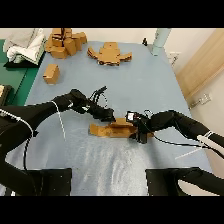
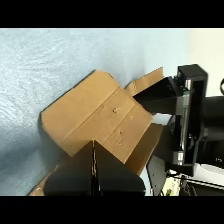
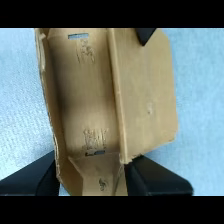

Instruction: Fold the box.

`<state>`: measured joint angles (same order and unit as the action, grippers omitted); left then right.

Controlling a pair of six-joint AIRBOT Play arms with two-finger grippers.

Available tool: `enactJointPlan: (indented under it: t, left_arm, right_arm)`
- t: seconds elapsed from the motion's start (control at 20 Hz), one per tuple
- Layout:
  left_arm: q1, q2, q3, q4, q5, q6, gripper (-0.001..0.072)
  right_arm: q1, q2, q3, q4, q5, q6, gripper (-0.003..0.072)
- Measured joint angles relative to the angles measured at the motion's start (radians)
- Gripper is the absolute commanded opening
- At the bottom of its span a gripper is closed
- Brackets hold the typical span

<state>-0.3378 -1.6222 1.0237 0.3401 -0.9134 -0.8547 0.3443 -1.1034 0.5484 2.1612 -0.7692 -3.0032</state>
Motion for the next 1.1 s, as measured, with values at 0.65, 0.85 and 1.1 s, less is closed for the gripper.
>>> enactJointPlan:
  t: [0.65, 0.85, 1.1]
  left_arm:
    - [0.018, 0.249, 0.021, 0.201, 0.029, 0.386, 0.0002]
    - [-0.004, 0.426, -0.151, 0.248, 0.158, 0.552, 0.0004]
    - [-0.069, 0.55, -0.369, 0.269, 0.316, 0.846, 0.001]
  right_arm:
    - [0.0, 0.0, 0.0, 0.0, 0.0, 0.0, 0.0525]
    - [0.0, 0.0, 0.0, 0.0, 0.001, 0.0, 0.0525]
    - [0.0, 0.0, 0.0, 0.0, 0.001, 0.0, 0.0525]
